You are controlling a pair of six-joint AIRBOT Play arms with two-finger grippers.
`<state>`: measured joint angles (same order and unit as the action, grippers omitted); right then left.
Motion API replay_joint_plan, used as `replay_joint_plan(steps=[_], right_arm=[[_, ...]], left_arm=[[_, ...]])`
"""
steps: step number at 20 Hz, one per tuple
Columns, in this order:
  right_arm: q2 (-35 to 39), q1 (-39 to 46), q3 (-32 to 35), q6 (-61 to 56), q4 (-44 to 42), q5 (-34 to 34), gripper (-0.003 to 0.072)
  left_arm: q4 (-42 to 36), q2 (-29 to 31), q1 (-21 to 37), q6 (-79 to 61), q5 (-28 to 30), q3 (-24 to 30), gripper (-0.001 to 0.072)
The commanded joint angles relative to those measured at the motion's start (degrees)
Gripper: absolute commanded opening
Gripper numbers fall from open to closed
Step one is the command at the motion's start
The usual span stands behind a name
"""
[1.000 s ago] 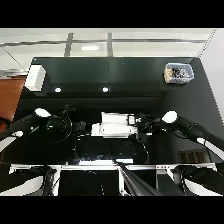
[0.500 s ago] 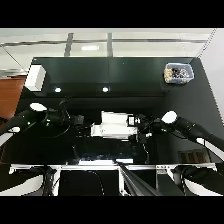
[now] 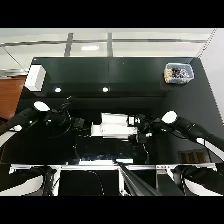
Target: Fold the box and place the chain.
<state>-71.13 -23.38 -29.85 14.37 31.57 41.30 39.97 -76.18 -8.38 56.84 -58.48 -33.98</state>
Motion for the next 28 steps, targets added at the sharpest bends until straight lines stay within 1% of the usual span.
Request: replay_joint_plan(steps=[1,4,6,8,11,13,14,15,16,17,18,22,24,28], right_arm=[[0.04,0.04,-0.02,0.00,0.00,0.04,0.0128],[0.02,0.04,-0.02,0.00,0.00,0.02,0.0128],[0.04,0.04,-0.02,0.00,-0.02,0.02,0.0128],[0.02,0.04,-0.02,0.00,-0.02,0.02,0.0129],[0.04,0.04,-0.02,0.00,0.00,0.02,0.0128],[0.04,0.04,-0.02,0.00,0.00,0.02,0.0128],[0.04,0.04,-0.02,0.00,-0.02,0.04,0.0128],[0.02,0.04,-0.02,0.00,0.00,0.02,0.0129],[0.02,0.04,-0.02,0.00,0.00,0.04,0.0128],[0.02,0.04,-0.02,0.00,-0.02,0.02,0.0129],[0.02,0.04,-0.02,0.00,0.00,0.02,0.0128],[0.04,0.04,-0.02,0.00,0.00,0.02,0.0128],[0.02,0.04,-0.02,0.00,0.00,0.02,0.0129],[0.04,0.04,-0.02,0.00,-0.02,0.04,0.0129]], left_arm=[[1.36,-2.05,-3.15,3.56,0.83,-0.02,0.0022],[-1.77,-4.70,-5.70,3.34,1.11,-0.02,0.0022],[-4.90,-4.66,-5.46,0.02,1.25,-0.11,0.0023],[-5.53,-4.37,-4.11,-0.26,0.98,-0.26,0.0023],[-6.01,-4.22,-1.73,-2.93,-1.95,-0.26,0.0023],[-8.31,-4.22,-0.74,-5.92,-4.96,-0.26,0.0023],[-9.73,-4.22,-0.74,-6.88,-5.99,-0.26,0.0042],[-10.86,-4.22,-0.81,-7.37,-6.45,-0.26,0.0153],[-11.61,-4.22,-0.90,-7.41,-6.64,-0.26,0.0360],[-12.17,-4.22,-0.87,-7.39,-6.71,-0.26,0.0615],[-12.66,-4.22,-0.87,-7.39,-6.78,-0.26,0.0709],[-14.78,-4.22,-0.92,-7.41,-8.90,-0.26,0.0706],[-14.80,-4.22,-1.36,-7.41,-9.94,-0.28,0.0690],[-14.69,-4.22,-2.43,-7.41,-9.94,-1.03,0.0689]])
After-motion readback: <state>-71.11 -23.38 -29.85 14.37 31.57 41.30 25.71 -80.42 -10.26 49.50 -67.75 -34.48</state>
